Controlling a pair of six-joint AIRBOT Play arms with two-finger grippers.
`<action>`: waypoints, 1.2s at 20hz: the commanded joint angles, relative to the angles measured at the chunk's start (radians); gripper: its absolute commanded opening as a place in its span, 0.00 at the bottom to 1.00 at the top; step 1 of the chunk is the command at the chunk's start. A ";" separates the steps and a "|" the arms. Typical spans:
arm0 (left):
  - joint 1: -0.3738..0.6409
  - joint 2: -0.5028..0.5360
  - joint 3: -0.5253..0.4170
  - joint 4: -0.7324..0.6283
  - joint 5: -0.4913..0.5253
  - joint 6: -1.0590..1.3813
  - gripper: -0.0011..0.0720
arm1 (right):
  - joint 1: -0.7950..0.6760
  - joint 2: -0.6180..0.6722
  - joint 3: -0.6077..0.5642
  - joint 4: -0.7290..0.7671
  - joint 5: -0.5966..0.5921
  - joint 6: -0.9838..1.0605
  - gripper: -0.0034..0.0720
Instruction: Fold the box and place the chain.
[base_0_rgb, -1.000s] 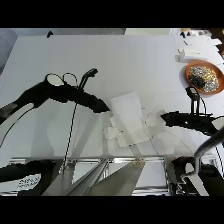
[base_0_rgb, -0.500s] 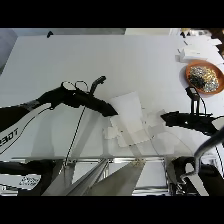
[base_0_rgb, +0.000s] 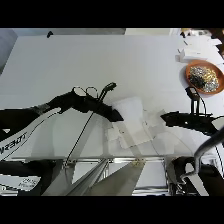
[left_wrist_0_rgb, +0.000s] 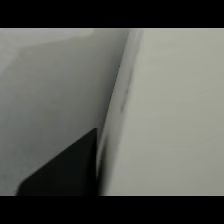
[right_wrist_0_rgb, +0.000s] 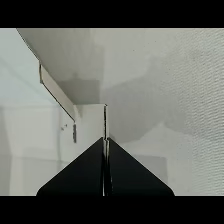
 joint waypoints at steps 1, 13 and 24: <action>-0.015 -0.001 0.000 0.002 0.057 0.035 0.09 | 0.001 0.001 0.000 0.002 0.009 0.001 0.07; -0.014 0.171 0.057 0.421 0.048 0.393 0.02 | 0.001 0.044 0.167 0.154 0.129 0.003 0.65; -0.014 0.172 0.056 0.490 0.108 0.486 0.02 | 0.001 0.078 0.193 0.097 0.162 0.003 0.65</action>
